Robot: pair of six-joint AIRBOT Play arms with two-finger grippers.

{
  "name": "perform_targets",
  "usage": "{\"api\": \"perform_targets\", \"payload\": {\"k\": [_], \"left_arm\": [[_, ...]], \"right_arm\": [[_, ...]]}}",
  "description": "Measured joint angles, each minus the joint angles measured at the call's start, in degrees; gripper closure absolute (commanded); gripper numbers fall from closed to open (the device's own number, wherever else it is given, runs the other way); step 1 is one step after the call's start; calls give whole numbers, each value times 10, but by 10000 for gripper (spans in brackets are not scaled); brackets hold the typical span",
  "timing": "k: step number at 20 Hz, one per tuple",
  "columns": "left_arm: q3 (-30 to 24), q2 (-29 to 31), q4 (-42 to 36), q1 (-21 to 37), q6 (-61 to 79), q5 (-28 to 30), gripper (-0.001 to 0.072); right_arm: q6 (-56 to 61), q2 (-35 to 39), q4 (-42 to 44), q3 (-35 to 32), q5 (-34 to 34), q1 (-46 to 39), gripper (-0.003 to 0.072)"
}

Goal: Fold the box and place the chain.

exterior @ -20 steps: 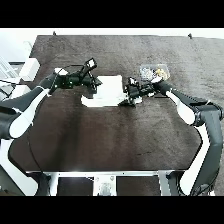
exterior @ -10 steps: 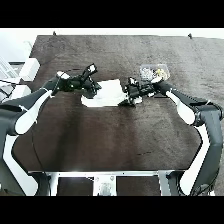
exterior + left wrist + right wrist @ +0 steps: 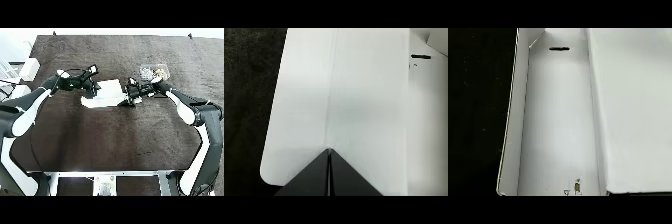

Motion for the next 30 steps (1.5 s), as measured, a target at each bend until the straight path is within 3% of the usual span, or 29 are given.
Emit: {"api": "perform_targets", "payload": {"k": [3,4,5,6,10,16,29,30], "left_arm": [[0,40,27,10,1,-26,662],[0,52,32,14,1,-47,335],[0,61,42,21,1,-70,88],[0,69,54,27,-1,-95,50],[-1,75,131,27,-54,-153,49],[-1,49,242,-13,-136,-150,50],[-1,29,278,-40,-168,-118,53],[-1,28,282,-42,-170,-114,78]], "right_arm": [[1,0,0,0,0,0,177],[1,0,0,0,0,0,177],[1,0,0,0,0,0,178],[1,0,0,0,0,0,178],[1,0,0,0,0,0,177],[2,0,0,0,0,0,178],[2,0,0,0,0,0,178],[2,0,0,0,0,0,178]]}}
